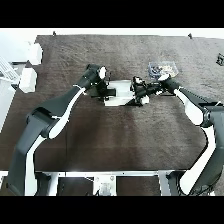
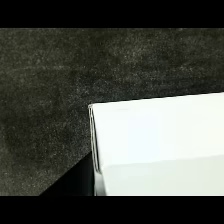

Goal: Fold the box and place the chain.

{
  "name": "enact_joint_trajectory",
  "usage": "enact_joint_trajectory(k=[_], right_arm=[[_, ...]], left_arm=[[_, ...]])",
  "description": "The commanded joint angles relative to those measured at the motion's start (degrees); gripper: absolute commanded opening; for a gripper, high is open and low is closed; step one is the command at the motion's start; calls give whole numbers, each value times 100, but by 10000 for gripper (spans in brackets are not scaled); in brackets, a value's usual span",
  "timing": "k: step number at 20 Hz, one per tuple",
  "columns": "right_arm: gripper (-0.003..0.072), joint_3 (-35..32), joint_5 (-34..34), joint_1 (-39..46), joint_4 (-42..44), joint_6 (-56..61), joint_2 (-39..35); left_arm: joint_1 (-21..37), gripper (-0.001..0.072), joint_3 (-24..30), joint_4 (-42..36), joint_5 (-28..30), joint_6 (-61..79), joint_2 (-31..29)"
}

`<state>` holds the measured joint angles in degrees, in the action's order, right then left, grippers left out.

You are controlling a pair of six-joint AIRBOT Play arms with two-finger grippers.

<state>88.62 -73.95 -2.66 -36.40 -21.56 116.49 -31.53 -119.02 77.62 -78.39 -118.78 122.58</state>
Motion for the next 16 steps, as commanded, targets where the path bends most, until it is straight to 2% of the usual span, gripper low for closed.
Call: enact_joint_trajectory(k=[1,2,3,7,9,10,13,16], right_arm=[[540,-2,20,-2,-9,-4,4],[540,-2,20,-2,-9,-4,4],[540,-2,20,-2,-9,-4,4],[539,-2,20,-2,-9,-4,4],[540,-2,20,-2,-9,-4,4],[540,-2,20,-2,-9,-4,4],[540,-2,20,-2,-9,-4,4],[540,-2,20,-2,-9,-4,4]], left_arm=[[-4,35,-4,-24,26,76,2],[-4,75,-4,-24,55,83,0],[-4,268,-4,-24,103,92,-11],[-4,283,-4,-46,131,186,-68],[-4,409,-4,-42,120,229,-153],[-4,427,-4,-26,98,236,-190],[-4,428,-2,-17,-216,299,-293],[-4,429,-2,24,-280,732,-584]])
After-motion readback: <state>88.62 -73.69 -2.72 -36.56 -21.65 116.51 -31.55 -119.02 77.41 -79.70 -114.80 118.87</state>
